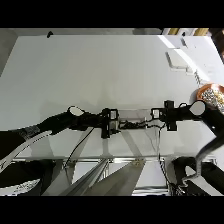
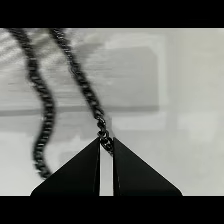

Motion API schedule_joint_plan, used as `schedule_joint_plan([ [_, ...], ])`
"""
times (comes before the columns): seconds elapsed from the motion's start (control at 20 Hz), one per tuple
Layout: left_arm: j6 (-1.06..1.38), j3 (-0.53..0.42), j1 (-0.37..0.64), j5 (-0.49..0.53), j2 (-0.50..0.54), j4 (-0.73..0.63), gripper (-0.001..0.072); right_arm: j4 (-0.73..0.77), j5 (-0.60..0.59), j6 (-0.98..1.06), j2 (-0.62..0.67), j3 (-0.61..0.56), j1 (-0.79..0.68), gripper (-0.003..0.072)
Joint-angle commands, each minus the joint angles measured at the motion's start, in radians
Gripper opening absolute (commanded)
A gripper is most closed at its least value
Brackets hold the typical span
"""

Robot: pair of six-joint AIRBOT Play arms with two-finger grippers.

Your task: Fold the box and place the chain.

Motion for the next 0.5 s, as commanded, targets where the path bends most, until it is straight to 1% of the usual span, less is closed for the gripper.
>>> schedule_joint_plan([
  [0.0, 0.0, 0.0, 0.0, 0.0, 0.0, 0.0, 0.0205, 0.11, 0.082, 0.024, 0.141, 0.002, 0.06, 0.0019],
  [0.15, 0.0, 0.0, 0.0, 0.0, 0.0, 0.0, 0.0205, 0.296, 0.084, 0.025, 0.243, 0.002, 0.156, 0.0019],
  [0.25, 0.0, 0.0, 0.0, 0.0, 0.0, 0.0, 0.0205, 0.411, 0.055, 0.031, 0.268, 0.002, 0.228, 0.0019],
  [0.35, 0.0, 0.0, 0.0, 0.0, 0.0, 0.0, 0.0205, 0.481, 0.013, 0.031, 0.266, 0.002, 0.307, 0.0019],
  [0.45, 0.0, 0.0, 0.0, 0.0, 0.0, 0.0, 0.0205, 0.507, -0.048, 0.031, 0.266, 0.002, 0.388, 0.0019],
])
